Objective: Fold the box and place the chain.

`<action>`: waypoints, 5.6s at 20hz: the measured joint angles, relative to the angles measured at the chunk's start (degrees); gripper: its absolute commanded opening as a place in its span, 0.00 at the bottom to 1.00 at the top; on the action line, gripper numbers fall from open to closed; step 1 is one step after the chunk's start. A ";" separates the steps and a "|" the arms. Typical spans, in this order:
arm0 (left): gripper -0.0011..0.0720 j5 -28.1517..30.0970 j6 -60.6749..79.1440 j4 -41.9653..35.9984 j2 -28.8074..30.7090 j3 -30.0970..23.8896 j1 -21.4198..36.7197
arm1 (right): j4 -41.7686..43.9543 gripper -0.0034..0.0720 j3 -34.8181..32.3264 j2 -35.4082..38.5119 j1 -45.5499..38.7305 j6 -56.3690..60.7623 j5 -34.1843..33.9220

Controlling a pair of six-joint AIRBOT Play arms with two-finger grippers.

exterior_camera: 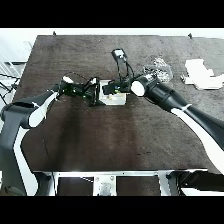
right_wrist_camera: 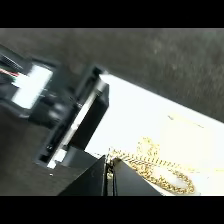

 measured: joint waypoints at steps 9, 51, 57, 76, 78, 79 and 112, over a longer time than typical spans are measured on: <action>0.70 0.00 0.00 0.00 0.00 0.00 0.00 | -2.51 0.71 -1.81 0.09 -7.13 -2.51 2.05; 0.70 0.00 0.00 0.00 0.00 0.00 0.00 | 1.64 0.06 9.44 21.99 -10.51 -14.53 9.99; 0.70 0.00 0.00 -0.02 0.00 0.00 0.00 | -0.37 0.06 5.49 20.83 -5.14 -8.72 8.81; 0.70 0.00 0.00 -0.02 0.00 0.00 0.00 | -0.26 0.57 -0.83 -2.51 -1.70 -1.05 -3.19; 0.70 0.00 0.00 0.00 0.00 0.00 0.00 | -0.33 0.70 -1.11 -3.96 -2.43 -1.25 -4.33; 0.70 0.00 0.00 -0.02 0.00 0.00 0.00 | -0.26 0.70 -1.20 -3.87 -2.89 -1.77 -4.31; 0.70 0.00 0.00 -0.02 0.00 0.00 0.00 | 25.31 0.05 10.19 -14.69 -31.80 -26.49 -2.56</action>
